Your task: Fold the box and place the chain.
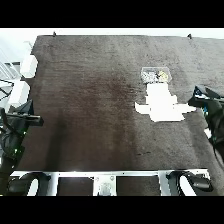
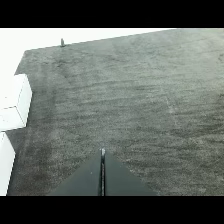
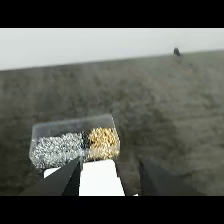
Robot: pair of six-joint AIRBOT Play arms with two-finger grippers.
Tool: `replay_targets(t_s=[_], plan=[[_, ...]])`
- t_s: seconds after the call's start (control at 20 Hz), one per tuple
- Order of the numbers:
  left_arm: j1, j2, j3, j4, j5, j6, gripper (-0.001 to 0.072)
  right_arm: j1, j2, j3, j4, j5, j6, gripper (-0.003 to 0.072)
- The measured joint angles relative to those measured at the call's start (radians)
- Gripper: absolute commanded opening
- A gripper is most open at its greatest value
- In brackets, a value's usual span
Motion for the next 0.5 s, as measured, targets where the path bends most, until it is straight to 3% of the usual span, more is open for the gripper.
replay_targets(t_s=[0.1,0.3,0.5], plan=[[0.0,0.0,0.0,0.0,0.0,0.0,0.0021,-0.116,-0.177,0.105,-0.051,0.173,0.092,0.0427],[0.0,0.0,0.0,0.0,0.0,0.0,0.0021,-0.391,-0.489,0.364,-0.306,0.645,0.375,0.0411],[0.0,0.0,0.0,0.0,0.0,0.0,0.0021,-0.564,-0.668,0.637,-0.528,0.904,0.565,0.046]])
